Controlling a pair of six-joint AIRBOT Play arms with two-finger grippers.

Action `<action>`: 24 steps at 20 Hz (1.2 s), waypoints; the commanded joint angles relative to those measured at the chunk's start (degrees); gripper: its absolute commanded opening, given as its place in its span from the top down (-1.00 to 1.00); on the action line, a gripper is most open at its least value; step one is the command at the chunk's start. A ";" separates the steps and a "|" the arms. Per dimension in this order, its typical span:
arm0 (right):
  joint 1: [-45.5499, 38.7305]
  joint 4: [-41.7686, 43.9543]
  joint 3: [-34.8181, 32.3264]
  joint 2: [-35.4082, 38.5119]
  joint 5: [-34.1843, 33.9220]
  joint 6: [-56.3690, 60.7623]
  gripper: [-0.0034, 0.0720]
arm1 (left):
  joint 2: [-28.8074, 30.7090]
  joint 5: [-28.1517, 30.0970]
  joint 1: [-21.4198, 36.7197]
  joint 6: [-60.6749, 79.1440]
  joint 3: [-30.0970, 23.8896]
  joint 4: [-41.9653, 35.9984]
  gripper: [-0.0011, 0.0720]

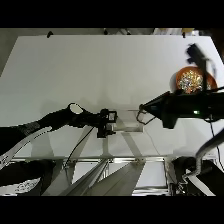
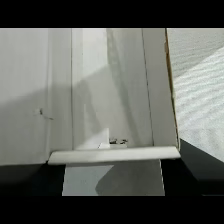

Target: Fold the box and place the chain.

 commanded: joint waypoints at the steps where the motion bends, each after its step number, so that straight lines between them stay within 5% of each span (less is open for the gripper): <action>1: 5.77 -6.05 -0.31 -7.54 -1.31 -1.03 0.86 | 0.04 0.02 0.02 0.00 0.02 0.02 0.06; 15: 8.07 -9.88 -5.27 -16.68 -3.41 -0.39 0.86 | 0.04 0.00 0.02 0.00 0.02 0.02 0.06; 24: 15.06 -13.55 -5.95 -21.57 -11.74 2.73 0.80 | 0.04 0.02 0.02 0.00 0.02 0.02 0.06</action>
